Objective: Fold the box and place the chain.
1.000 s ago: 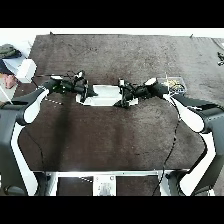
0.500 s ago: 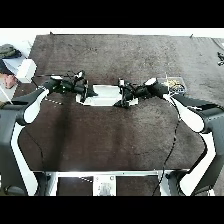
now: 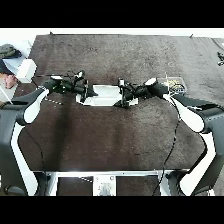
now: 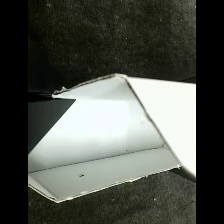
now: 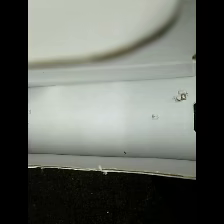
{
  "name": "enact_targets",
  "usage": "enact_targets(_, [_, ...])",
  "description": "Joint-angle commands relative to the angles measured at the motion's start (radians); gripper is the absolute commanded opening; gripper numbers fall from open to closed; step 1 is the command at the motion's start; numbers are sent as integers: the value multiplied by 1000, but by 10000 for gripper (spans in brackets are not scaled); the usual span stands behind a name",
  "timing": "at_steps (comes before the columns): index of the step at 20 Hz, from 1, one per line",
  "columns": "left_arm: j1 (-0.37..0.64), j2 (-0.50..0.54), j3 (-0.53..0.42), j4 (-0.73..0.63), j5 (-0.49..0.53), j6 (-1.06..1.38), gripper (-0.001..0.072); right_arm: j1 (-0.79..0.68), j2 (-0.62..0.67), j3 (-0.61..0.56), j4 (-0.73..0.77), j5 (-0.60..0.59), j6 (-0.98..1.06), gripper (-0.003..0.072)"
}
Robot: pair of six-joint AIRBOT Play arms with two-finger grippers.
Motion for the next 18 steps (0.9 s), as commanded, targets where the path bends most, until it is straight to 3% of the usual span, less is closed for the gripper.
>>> enact_targets(1, [1, 0, 0, 0, -11, -6, 12, -1, 0, 1, 0, 0, 0, 267])
enact_targets(2, [1, 0, 0, 0, -10, -6, 107, -1, 0, 1, 0, 0, 0, 267])
enact_targets(3, [1, 0, 0, 0, -12, -6, 349, -1, 0, 1, 0, 0, 0, 267])
enact_targets(10, [12, 44, 0, 8, -75, -17, 354, -1, 0, 1, 0, 0, 0, 267])
enact_targets(15, [108, 63, 21, 3, -116, -82, 354, -1, 0, 1, 0, 0, 0, 267])
enact_targets(18, [156, 63, 56, 3, -201, -132, 353, -1, 0, 1, 0, 0, 0, 267])
